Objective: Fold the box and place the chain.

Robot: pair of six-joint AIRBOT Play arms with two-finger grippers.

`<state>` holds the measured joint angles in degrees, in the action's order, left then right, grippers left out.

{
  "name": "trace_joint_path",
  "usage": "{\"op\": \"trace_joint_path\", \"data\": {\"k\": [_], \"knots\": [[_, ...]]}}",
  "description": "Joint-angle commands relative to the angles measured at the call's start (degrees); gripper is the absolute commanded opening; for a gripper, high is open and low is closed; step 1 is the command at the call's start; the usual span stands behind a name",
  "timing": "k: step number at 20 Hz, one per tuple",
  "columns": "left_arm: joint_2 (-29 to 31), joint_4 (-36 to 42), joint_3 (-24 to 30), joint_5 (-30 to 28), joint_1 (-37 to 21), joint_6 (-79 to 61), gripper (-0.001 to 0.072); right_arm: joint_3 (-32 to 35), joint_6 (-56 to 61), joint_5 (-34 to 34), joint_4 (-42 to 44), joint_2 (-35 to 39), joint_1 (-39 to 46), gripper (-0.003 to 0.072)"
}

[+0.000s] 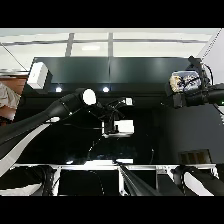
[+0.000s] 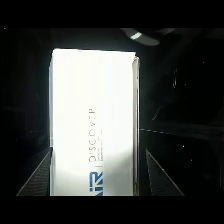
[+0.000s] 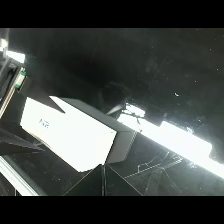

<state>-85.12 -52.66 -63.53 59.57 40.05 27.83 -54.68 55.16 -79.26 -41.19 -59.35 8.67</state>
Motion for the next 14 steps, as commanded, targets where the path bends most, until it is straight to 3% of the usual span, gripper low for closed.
{"op": "trace_joint_path", "data": {"k": [1,11,14], "knots": [[-0.3,-1.2,0.0,-2.4,0.9,-0.4,0.0717,0.0,0.2,0.0,0.0,0.0,0.0,0.0017],[-1.5,-8.0,1.4,-8.3,6.2,1.3,0.0717,0.0,0.2,0.0,0.0,0.0,0.0,0.0018],[-1.6,-15.5,2.4,-11.1,6.2,8.9,0.0695,0.0,0.4,0.0,0.0,0.0,0.0,0.0017]]}}
